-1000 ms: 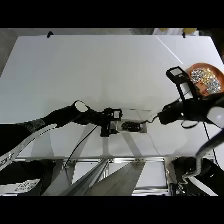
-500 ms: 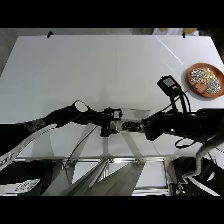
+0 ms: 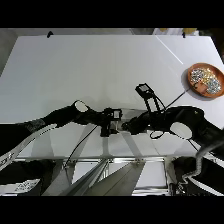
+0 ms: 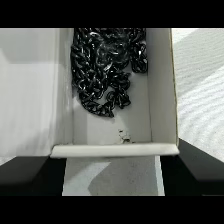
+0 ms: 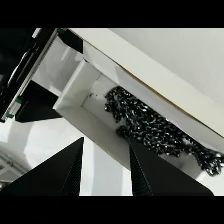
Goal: Fold the box and place the chain.
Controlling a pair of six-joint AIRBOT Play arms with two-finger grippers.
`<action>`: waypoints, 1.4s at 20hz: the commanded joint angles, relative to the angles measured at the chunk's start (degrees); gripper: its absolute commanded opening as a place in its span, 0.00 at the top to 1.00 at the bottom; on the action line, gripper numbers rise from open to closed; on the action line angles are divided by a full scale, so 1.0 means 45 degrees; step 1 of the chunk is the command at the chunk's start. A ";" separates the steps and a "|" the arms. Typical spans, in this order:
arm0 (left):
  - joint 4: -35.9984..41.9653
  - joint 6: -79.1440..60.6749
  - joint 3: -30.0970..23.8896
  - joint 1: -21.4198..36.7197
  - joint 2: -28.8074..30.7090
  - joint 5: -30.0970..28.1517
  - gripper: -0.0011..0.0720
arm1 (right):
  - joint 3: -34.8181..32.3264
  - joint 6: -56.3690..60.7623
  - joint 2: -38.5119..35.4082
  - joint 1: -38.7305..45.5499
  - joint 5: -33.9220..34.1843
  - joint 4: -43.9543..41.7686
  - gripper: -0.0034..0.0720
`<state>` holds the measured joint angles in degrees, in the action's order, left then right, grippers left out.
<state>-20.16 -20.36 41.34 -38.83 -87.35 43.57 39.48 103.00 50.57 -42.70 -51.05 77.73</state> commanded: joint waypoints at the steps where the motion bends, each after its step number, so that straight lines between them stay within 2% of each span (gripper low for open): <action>1: -0.0005 0.0000 0.0000 0.0010 0.0010 0.0000 0.64 | 0.0573 -0.0690 0.0194 -0.0005 -0.0068 0.0194 0.53; 3: -0.0005 0.0000 0.0000 0.0010 0.0010 -0.0005 0.64 | 0.1579 -0.0661 -0.0107 0.0267 -0.0549 0.1326 0.54; 5: -0.0005 0.0000 0.0000 0.0010 0.0010 0.0000 0.64 | 0.2225 -0.0661 -0.0151 0.1511 -0.0971 0.2113 0.57; 10: -0.0005 0.0000 0.0000 0.0010 0.0010 -0.0005 0.64 | 0.1991 -0.0661 0.0670 0.5736 -0.1899 0.3327 0.57; 13: -0.0005 0.0000 0.0000 0.0010 0.0010 -0.0005 0.64 | 0.1103 -0.0661 0.1506 0.7232 -0.1870 0.3332 0.56; 17: -0.0005 0.0000 0.0000 0.0010 0.0010 -0.0005 0.64 | -0.0019 -0.0661 0.2764 0.7480 -0.0685 0.3317 0.55; 18: -0.0005 0.0000 0.0000 0.0010 0.0010 -0.0005 0.64 | -0.0112 -0.0661 0.3041 0.7480 -0.0437 0.3303 0.50; 19: -0.0005 0.0000 0.0000 0.0010 0.0010 -0.0005 0.64 | -0.0126 -0.0661 0.3337 0.7480 -0.0267 0.3308 0.41; 20: -0.0005 0.0000 0.0000 0.0010 0.0010 0.0000 0.64 | -0.0126 -0.0665 0.3560 0.7480 -0.0117 0.3322 0.40; 27: -0.0005 0.0000 0.0000 0.0010 0.0010 -0.0005 0.64 | -0.0126 -0.0631 0.4828 0.7480 0.0865 0.3322 0.44; 28: -0.0005 0.0000 0.0000 0.0010 0.0010 -0.0005 0.64 | -0.0126 -0.0602 0.4993 0.7480 0.0860 0.3293 0.49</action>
<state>-20.18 -20.36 41.32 -38.83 -87.35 43.57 39.00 100.03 70.91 -9.10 -48.71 92.68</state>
